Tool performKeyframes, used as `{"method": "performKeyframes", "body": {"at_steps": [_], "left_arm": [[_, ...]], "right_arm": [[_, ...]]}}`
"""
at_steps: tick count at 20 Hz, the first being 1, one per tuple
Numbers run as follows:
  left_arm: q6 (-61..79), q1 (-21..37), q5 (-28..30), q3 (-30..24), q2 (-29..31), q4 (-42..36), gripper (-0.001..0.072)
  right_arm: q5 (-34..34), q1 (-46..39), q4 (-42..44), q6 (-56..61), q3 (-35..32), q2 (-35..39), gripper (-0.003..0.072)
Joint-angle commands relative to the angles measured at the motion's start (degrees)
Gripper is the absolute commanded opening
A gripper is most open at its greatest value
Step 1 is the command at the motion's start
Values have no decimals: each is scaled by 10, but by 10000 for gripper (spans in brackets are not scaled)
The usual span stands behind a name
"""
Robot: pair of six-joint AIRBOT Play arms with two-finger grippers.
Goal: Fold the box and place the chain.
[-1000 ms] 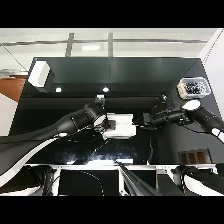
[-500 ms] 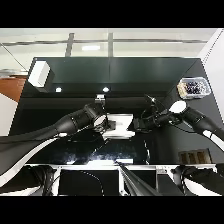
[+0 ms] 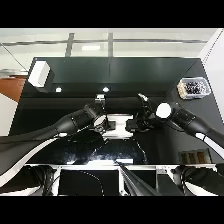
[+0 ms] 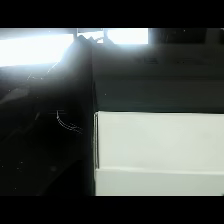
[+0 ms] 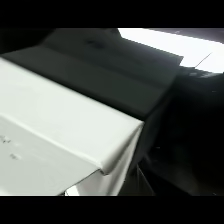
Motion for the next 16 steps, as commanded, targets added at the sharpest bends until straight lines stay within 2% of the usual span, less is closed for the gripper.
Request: {"method": "performKeyframes", "body": {"at_steps": [1, 4, 5, 11, 16], "left_arm": [[0, 0, 0, 0, 0, 1, 36], [0, 0, 0, 0, 0, 1, 36], [0, 0, 1, 0, 0, 1, 36], [0, 0, 1, 0, 0, 1, 36], [0, 0, 0, 0, 0, 1, 36]], "right_arm": [[-5, 52, -117, 147, 23, 0, 362], [0, 87, -171, 222, 34, -1, 349], [2, 96, -185, 241, 38, -1, 310], [52, 126, -217, 320, 45, -12, 310], [52, 128, -228, 342, 49, -12, 309]]}}
